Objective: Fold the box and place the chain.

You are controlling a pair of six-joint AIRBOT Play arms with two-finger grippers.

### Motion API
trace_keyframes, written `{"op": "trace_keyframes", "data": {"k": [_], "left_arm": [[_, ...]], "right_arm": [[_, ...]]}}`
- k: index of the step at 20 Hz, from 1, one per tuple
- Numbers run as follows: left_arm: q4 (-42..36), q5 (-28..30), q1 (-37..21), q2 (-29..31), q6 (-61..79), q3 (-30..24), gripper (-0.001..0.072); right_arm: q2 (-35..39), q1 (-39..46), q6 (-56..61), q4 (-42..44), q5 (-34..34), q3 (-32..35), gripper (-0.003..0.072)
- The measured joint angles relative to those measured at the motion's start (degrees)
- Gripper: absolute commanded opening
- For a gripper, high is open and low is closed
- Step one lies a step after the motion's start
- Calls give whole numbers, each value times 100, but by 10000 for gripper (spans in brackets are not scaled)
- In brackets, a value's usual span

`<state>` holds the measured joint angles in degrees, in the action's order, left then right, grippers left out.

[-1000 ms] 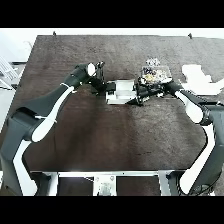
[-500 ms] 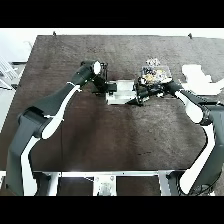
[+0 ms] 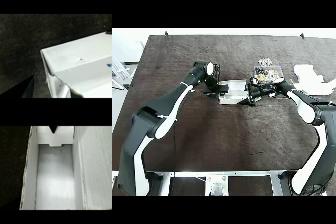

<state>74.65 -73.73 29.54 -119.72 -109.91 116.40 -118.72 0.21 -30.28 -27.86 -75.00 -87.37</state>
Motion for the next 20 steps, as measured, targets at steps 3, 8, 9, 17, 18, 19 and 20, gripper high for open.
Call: {"op": "trace_keyframes", "data": {"k": [3, 8, 9, 17, 18, 19, 20], "left_arm": [[22, -94, 9, -160, 2, 179, 484], [157, -280, 11, -273, 26, 306, 484], [186, -304, 11, -282, 28, 313, 484], [332, -348, 85, -304, 79, 332, 465], [341, -332, 101, -304, 83, 332, 331], [337, -310, 114, -304, 85, 332, 280], [341, -282, 120, -304, 90, 337, 278]], "right_arm": [[0, 0, 0, 0, 0, 0, 577], [0, 0, -2, -2, 0, 0, 577], [0, 0, -2, -2, 0, 0, 577], [0, 0, 0, 0, 0, 0, 577], [0, 0, 0, -2, 0, 0, 577], [0, 0, 2, 4, 0, 0, 577], [0, -4, 2, 7, 2, 0, 577]]}}
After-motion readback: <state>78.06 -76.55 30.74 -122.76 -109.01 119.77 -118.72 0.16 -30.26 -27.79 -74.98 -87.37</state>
